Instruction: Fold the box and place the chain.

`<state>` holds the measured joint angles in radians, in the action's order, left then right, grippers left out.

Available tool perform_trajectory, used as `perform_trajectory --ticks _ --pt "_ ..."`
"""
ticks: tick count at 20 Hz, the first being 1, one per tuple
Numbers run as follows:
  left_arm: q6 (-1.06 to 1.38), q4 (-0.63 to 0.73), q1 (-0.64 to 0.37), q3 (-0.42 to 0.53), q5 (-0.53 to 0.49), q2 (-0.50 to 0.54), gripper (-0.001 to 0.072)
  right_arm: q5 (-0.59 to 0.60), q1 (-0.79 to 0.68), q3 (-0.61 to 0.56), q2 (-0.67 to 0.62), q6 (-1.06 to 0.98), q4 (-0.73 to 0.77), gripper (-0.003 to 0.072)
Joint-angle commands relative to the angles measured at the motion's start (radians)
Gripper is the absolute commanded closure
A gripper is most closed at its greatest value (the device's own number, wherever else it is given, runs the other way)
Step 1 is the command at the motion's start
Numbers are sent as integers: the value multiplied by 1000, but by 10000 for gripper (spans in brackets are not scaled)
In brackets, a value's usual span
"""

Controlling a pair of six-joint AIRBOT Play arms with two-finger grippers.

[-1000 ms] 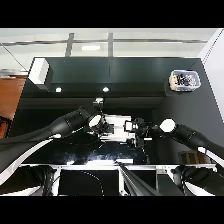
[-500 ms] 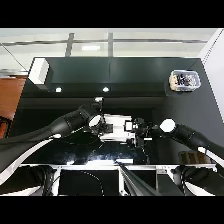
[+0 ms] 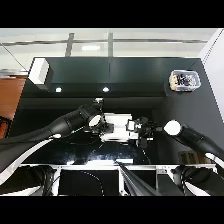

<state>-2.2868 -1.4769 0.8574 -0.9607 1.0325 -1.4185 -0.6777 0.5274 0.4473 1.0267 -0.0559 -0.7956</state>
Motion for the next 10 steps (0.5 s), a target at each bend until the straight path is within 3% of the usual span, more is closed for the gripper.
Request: perform_trajectory --ticks 1,4,10 --pt "1 -13 0 0 2 0 684 -92 -14 1 -118 -150 -195 -13" --pt "0 -34 -1 0 -3 0 684 -116 -18 -1 -107 -134 -188 -12" --pt "1 -34 0 0 -3 0 684 -72 -18 -1 -20 93 42 -5"
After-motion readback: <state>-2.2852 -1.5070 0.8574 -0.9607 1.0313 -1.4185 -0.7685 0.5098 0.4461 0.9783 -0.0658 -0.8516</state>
